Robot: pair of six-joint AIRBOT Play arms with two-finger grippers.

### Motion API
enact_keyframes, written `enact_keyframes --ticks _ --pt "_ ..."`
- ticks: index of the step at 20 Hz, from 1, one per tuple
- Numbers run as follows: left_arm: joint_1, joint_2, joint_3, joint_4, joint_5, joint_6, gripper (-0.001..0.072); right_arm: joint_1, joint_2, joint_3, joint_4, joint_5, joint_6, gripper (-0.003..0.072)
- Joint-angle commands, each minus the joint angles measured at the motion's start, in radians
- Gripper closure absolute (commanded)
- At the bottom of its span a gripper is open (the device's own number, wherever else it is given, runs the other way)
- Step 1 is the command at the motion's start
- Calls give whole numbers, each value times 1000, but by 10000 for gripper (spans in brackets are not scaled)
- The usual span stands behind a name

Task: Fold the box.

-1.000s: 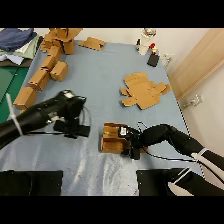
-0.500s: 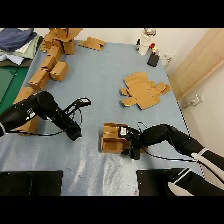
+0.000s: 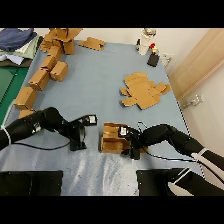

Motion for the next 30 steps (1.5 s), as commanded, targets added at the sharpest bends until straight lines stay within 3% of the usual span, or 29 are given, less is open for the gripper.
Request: enact_keyframes --ticks 1,8,20,30 --pt "-87 0 -56 -233 113 249 4 0 0 1 -2 0 0 169" --pt "-122 0 -56 -397 158 334 4 0 0 1 -2 0 0 169" --pt "-140 -39 -56 -435 160 394 4 0 0 1 -2 0 0 169" --pt "-183 -82 -45 -466 222 450 5 0 0 1 -2 0 0 169"
